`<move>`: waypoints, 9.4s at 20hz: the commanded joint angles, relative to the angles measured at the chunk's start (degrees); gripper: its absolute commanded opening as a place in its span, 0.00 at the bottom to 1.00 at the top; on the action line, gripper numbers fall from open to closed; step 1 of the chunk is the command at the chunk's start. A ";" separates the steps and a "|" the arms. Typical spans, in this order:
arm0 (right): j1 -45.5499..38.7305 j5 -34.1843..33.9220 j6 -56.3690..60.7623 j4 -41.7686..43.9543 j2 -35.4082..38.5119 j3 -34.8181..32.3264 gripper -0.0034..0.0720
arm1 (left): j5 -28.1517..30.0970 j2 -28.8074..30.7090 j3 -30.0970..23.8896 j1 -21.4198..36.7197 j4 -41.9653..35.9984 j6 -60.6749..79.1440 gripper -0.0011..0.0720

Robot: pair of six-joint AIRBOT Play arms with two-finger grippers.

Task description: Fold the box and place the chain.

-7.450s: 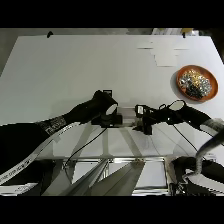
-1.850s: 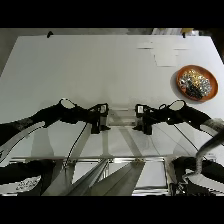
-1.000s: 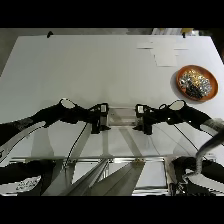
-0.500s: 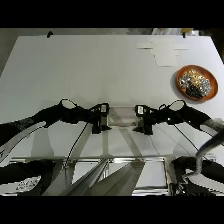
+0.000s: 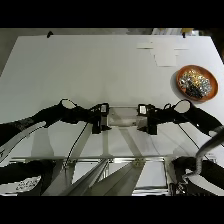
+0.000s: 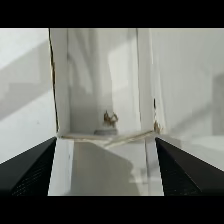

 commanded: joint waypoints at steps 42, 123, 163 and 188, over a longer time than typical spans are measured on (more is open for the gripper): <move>5.99 0.48 30.29 -24.35 16.65 -0.31 0.06 | -0.22 0.04 0.02 0.00 0.00 0.04 0.32; 2.45 0.00 82.47 -6.36 12.90 -1.33 0.24 | -0.20 0.04 0.02 -0.17 -0.02 0.04 0.32; 24.79 5.88 127.47 -40.98 -8.33 17.88 0.50 | -0.26 0.04 0.02 -0.24 -0.04 0.04 0.32; 27.65 2.82 135.80 -44.59 -11.72 17.86 0.20 | -0.24 0.04 0.02 -0.24 -0.04 0.04 0.32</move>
